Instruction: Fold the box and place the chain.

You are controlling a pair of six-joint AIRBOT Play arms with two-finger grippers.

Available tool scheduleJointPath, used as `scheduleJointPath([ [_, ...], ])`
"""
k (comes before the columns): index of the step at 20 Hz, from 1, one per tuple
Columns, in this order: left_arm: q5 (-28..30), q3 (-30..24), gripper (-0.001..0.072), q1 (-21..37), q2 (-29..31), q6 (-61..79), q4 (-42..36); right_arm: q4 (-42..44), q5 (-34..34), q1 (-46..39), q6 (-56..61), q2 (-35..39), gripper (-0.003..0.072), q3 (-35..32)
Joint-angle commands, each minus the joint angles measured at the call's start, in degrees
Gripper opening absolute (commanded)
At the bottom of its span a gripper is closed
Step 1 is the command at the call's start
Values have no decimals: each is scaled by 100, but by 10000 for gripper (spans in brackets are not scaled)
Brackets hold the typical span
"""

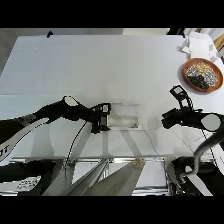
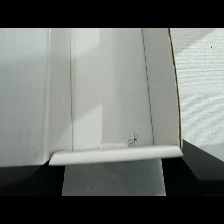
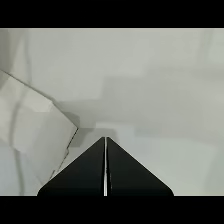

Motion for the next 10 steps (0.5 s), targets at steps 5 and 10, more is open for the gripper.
scheduleJointPath([
  [5, 0, 7, 207, 2, 2, 0, 4, 793, 1198, -44, 907, -1672, 16, 546],
  [10, 2, 7, 207, 2, 2, 0, 2, 2295, 1187, -44, 190, -2037, 16, 546],
])
